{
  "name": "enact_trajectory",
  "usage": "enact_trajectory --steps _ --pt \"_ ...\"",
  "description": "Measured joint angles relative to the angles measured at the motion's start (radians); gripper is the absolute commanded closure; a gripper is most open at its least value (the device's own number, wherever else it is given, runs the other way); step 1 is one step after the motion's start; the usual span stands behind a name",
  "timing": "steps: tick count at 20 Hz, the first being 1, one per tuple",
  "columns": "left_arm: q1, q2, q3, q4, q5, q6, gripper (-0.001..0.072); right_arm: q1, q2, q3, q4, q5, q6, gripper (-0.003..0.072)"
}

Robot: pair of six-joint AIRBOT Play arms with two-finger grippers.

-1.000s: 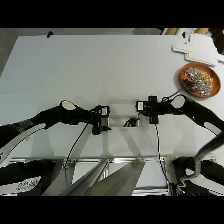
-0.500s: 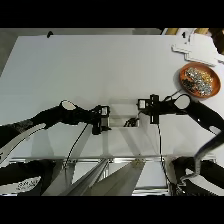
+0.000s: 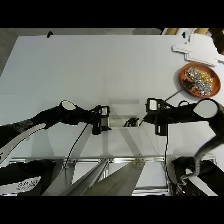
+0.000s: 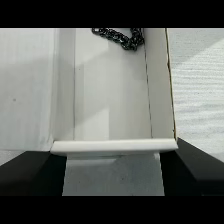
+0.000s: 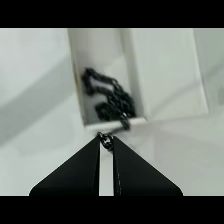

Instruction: Fold the box and place the chain.

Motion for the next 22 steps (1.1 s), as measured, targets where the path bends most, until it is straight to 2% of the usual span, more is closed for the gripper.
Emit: enact_trajectory --steps 4,9,13,18,19,20,21,22 --pt "0.000 0.000 0.000 0.000 0.000 0.000 0.0662 0.056 0.049 0.000 0.149 0.013 0.020 0.0669" --pt "0.000 0.000 0.000 0.000 0.000 0.000 0.0662 0.219 0.047 0.000 0.222 -0.130 0.034 0.0669" --pt "0.000 0.000 0.000 0.000 0.000 0.000 0.0662 0.286 0.000 0.000 0.214 -0.262 0.107 0.0668" --pt "0.000 0.000 0.000 0.000 0.000 0.000 0.0662 0.307 -0.107 -0.001 0.127 -0.331 0.236 0.0664" --pt "0.000 0.000 0.000 0.000 0.000 0.000 0.0662 0.309 -0.129 -0.002 0.111 -0.339 0.255 0.0593" --pt "0.000 0.000 0.000 0.000 0.000 0.000 0.0662 0.309 -0.147 -0.002 0.100 -0.351 0.274 0.0463" --pt "0.000 0.000 0.000 0.000 0.000 0.000 0.0662 0.311 -0.161 -0.002 0.089 -0.362 0.285 0.0410" --pt "0.000 0.000 0.000 0.000 0.000 0.000 0.0662 0.311 -0.170 -0.002 0.082 -0.370 0.293 0.0409"
